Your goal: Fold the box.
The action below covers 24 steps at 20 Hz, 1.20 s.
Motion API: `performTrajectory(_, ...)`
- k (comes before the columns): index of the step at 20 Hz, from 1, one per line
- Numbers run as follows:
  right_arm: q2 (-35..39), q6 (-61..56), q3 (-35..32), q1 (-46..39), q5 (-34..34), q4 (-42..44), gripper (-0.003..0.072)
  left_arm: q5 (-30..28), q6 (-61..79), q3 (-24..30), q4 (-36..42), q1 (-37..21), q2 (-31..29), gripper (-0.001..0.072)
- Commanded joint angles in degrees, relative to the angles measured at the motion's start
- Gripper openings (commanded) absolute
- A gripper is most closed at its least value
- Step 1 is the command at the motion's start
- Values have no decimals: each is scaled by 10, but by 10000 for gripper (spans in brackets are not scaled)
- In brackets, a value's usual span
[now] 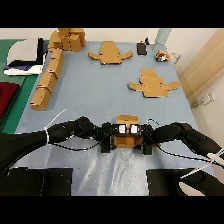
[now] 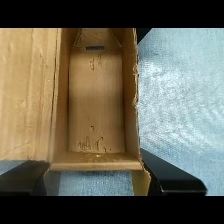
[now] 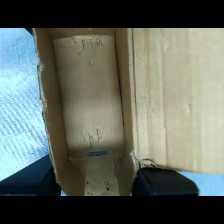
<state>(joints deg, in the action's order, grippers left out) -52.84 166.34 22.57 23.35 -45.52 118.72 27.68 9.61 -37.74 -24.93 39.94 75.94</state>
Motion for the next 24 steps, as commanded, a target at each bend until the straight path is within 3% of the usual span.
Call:
performTrajectory(1,0,0,0,0,0,0,483,-1,0,0,1,0,0,392)
performTrajectory(21,1,0,0,0,-1,14,483,-1,0,0,1,0,0,392)
performTrajectory(23,1,-4,2,0,5,24,720,-1,0,0,1,0,0,392)
performTrajectory(24,1,-13,4,0,3,25,720,-1,0,0,1,0,0,392)
